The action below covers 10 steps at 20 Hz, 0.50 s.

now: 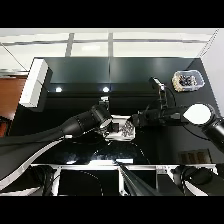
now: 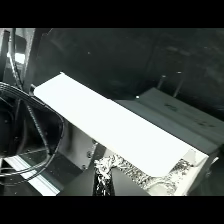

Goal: Fold the box and place the chain.

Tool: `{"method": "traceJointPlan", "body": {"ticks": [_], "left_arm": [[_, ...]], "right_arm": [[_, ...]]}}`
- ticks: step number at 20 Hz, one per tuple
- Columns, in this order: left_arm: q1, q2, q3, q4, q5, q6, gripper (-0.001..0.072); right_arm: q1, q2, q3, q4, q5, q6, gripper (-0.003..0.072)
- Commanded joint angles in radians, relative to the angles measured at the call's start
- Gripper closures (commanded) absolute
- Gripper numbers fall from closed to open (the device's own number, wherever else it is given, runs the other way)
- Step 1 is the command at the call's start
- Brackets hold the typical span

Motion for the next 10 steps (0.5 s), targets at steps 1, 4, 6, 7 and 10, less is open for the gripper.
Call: {"method": "traceJointPlan", "body": {"ticks": [1, 4, 6, 7, 10], "left_arm": [[0.0, -0.001, 0.0, 0.0, 0.0, 0.0, 0.0684], [0.0, -0.001, 0.0, 0.0, 0.0, 0.0, 0.0684], [0.0, -0.001, 0.0, 0.0, 0.0, 0.0, 0.0684], [0.0, -0.001, 0.0, 0.0, 0.0, 0.0, 0.0684], [0.0, -0.001, 0.0, 0.0, 0.0, 0.0, 0.0684]], "right_arm": [[0.005, 0.0, 0.034, 0.007, 0.019, -0.011, 0.0675], [0.005, 0.0, 0.075, 0.005, 0.038, -0.013, 0.0675], [0.016, -0.007, 0.069, 0.001, 0.045, -0.013, 0.0675], [0.027, -0.012, 0.058, 0.0, 0.036, -0.013, 0.0674], [0.05, -0.062, 0.028, -0.002, 0.032, -0.01, 0.0675]]}}
